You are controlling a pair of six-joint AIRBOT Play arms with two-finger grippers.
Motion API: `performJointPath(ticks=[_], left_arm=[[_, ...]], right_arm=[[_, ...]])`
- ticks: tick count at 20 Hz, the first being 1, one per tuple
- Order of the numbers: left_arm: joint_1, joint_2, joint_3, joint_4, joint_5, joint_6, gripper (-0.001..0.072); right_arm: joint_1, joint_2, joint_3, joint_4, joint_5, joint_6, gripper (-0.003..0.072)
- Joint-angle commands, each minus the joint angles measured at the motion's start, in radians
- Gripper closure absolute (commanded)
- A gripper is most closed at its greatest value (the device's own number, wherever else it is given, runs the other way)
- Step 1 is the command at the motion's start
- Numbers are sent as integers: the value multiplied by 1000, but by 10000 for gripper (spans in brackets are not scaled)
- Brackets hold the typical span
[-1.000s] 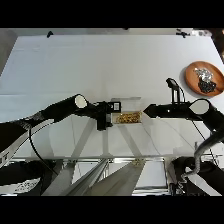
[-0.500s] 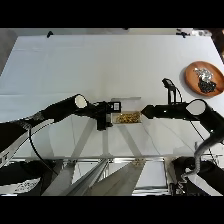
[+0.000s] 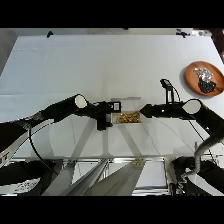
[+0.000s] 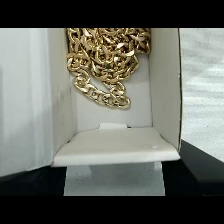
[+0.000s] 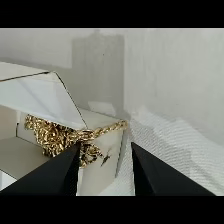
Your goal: Fold the box and place the chain.
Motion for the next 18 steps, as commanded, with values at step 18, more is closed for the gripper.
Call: performJointPath(ticks=[18], left_arm=[[0,1,0,0,0,0,274]], right_arm=[[88,67,0,-8,-38,-22,611]])
